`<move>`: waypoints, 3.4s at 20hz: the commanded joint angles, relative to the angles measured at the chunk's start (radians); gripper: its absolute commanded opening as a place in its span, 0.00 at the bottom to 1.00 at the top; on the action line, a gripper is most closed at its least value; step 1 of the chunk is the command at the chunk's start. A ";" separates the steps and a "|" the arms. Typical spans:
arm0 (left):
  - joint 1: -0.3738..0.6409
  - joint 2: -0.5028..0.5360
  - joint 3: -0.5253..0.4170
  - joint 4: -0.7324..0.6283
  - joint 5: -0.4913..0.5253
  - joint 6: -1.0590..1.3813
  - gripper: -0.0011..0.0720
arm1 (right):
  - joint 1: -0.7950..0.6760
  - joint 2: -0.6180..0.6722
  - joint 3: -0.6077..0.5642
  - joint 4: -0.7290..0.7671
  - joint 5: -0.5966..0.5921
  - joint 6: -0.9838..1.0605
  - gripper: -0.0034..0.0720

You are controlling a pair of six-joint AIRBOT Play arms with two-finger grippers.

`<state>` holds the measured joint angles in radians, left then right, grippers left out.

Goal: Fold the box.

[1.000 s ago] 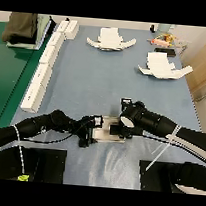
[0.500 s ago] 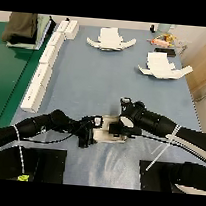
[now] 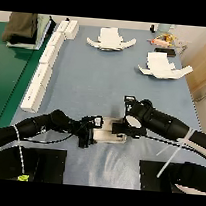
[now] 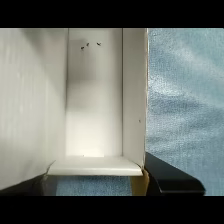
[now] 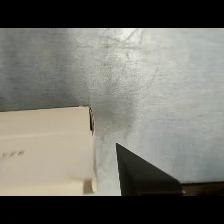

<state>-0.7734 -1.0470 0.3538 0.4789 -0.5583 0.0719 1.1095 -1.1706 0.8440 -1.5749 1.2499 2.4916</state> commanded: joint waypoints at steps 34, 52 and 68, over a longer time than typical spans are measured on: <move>0.000 0.000 0.000 -0.001 0.001 -0.001 0.72 | -0.605 -0.168 0.008 0.836 0.162 -1.518 0.05; 0.000 0.000 0.000 -0.001 0.002 -0.001 0.72 | -0.042 0.372 -0.308 0.323 -0.559 -1.693 0.52; 0.000 0.000 0.000 -0.001 0.001 -0.001 0.72 | -0.042 0.333 -0.308 0.377 -0.524 -1.848 0.83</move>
<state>-0.7734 -1.0470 0.3538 0.4778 -0.5571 0.0704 1.0664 -0.8146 0.5362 -1.1896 0.7300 0.6762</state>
